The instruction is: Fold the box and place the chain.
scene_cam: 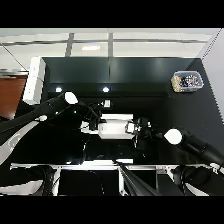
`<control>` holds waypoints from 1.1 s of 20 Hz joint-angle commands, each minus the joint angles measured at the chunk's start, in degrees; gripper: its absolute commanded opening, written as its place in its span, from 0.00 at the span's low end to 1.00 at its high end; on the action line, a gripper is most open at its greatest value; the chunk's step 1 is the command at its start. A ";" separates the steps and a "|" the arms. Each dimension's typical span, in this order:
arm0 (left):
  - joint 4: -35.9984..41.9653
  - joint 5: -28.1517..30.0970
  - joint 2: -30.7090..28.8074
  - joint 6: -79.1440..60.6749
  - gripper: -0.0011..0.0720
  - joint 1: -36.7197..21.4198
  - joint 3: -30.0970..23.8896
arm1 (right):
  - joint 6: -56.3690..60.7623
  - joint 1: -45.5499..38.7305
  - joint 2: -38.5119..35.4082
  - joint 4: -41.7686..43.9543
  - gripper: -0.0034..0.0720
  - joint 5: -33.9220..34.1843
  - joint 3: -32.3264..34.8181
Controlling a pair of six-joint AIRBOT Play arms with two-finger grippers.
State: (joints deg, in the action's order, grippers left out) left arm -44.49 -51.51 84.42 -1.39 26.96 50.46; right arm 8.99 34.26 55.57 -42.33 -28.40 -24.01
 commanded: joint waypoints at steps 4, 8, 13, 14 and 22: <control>0.00 0.02 0.11 0.33 0.05 0.07 -0.02 | -5.09 -7.80 0.26 2.23 0.97 -4.94 -3.93; 0.00 -0.11 0.11 0.33 0.05 0.07 -0.02 | -17.46 -8.94 3.26 12.66 0.97 -6.75 -3.91; 0.00 -0.09 0.11 0.33 0.05 0.07 -0.02 | -24.98 -11.47 6.12 17.03 0.97 -8.04 -3.91; 0.00 -0.07 0.11 0.33 0.05 0.04 -0.02 | -25.31 -12.17 6.25 17.00 0.97 -7.39 -3.91; 0.00 -0.02 0.11 0.33 0.05 0.04 -0.02 | -29.11 -16.35 6.51 21.40 0.97 -13.05 -3.93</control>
State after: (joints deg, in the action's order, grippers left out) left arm -44.49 -51.46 84.49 -1.04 27.03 50.46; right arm -17.89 18.50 61.84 -23.62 -38.83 -27.88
